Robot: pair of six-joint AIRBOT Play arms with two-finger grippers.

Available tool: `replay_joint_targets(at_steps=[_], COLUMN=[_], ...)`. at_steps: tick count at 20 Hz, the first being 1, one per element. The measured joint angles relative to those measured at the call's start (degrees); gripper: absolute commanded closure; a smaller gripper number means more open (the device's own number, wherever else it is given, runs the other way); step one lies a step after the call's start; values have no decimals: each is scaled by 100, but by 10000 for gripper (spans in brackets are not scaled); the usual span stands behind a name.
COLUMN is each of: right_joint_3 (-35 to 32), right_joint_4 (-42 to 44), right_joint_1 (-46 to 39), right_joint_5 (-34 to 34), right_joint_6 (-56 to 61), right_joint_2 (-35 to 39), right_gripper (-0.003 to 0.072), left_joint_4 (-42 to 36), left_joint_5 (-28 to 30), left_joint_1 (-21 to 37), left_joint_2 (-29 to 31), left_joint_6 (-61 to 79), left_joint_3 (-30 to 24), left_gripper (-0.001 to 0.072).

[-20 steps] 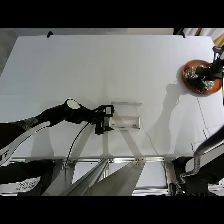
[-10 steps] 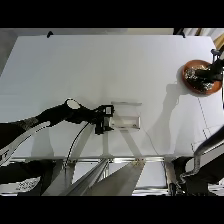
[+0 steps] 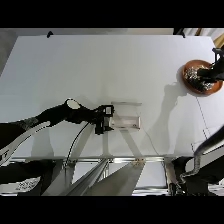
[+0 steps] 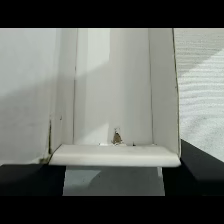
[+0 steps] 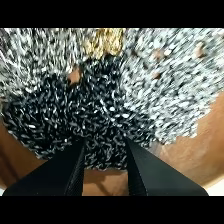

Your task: Fold the box and place the chain.

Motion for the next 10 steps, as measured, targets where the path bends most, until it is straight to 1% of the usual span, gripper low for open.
replay_joint_targets(at_steps=[2, 4, 6, 7, 8, 9, 10], right_joint_3=[2, 0, 0, 0, 2, 2, 4], right_joint_4=[13, 15, 15, 15, 13, 24, 35], right_joint_1=[0, 0, -7, -17, -35, -61, -94], right_joint_5=[96, 153, 201, 219, 225, 238, 249], right_joint_6=[-4, -15, -17, -15, 2, 28, 59], right_joint_2=[-85, -138, -168, -177, -186, -188, -192], right_gripper=[442, 471, 471, 482, 596, 674, 672], left_joint_4=[0, 0, 0, 0, 2, 2, 2], left_joint_5=[0, 0, 0, 0, 0, 0, 0], left_joint_1=[0, 0, 0, 0, 0, 0, 0], left_joint_2=[-2, -2, 0, 0, 0, 0, 0], left_joint_6=[0, 0, 0, 0, 0, 0, 0], left_joint_3=[0, 0, 0, 0, 0, 0, 0], left_gripper=[497, 497, 497, 497, 497, 497, 497])
